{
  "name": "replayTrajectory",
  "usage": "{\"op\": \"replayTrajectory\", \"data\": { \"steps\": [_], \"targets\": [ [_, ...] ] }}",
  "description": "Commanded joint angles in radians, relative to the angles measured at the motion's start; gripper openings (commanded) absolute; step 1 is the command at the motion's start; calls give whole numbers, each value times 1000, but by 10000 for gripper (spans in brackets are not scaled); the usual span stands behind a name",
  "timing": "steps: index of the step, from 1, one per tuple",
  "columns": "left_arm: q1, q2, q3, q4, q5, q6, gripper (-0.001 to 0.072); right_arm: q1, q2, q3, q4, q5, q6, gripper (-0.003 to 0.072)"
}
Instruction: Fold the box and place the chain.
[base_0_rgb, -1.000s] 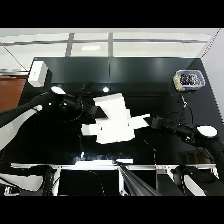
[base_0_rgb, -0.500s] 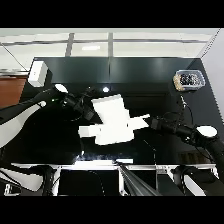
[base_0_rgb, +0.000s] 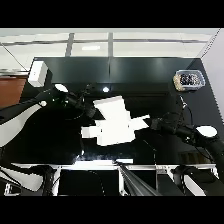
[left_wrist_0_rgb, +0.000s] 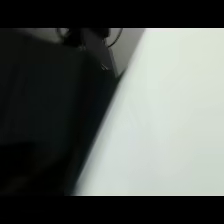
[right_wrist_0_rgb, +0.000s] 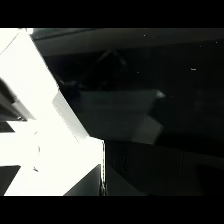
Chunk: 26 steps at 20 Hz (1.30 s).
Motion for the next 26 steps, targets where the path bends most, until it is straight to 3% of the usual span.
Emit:
{"op": "replayTrajectory", "data": {
  "steps": [1,4,5,6,7,8,9,13,17,19,21,26],
  "targets": [
    [-2,-15,1,-7,-13,2,156,1,1,0,-1,1,0,22],
    [6,-31,8,9,-71,2,156,1,1,0,-40,5,0,23],
    [6,-31,13,31,-85,2,120,0,1,0,-45,5,0,23],
    [6,-31,25,67,-98,5,30,0,1,2,-47,3,0,30],
    [6,-31,40,96,-113,3,29,0,1,10,-58,3,0,220],
    [5,-28,55,111,-124,-1,28,0,1,28,-78,5,4,515],
    [5,-21,66,112,-134,-1,27,0,1,56,-102,19,8,622],
    [-23,98,47,114,-88,0,24,-2,1,276,-364,209,8,619],
    [-120,322,-141,105,175,218,26,1,1,399,-560,352,5,619],
    [-160,380,-237,68,212,411,27,23,0,398,-620,350,-4,618],
    [-193,384,-271,68,231,571,27,86,0,398,-683,309,-9,618],
    [-273,373,-273,67,563,652,31,254,0,371,-829,164,-95,619]
  ]
}}
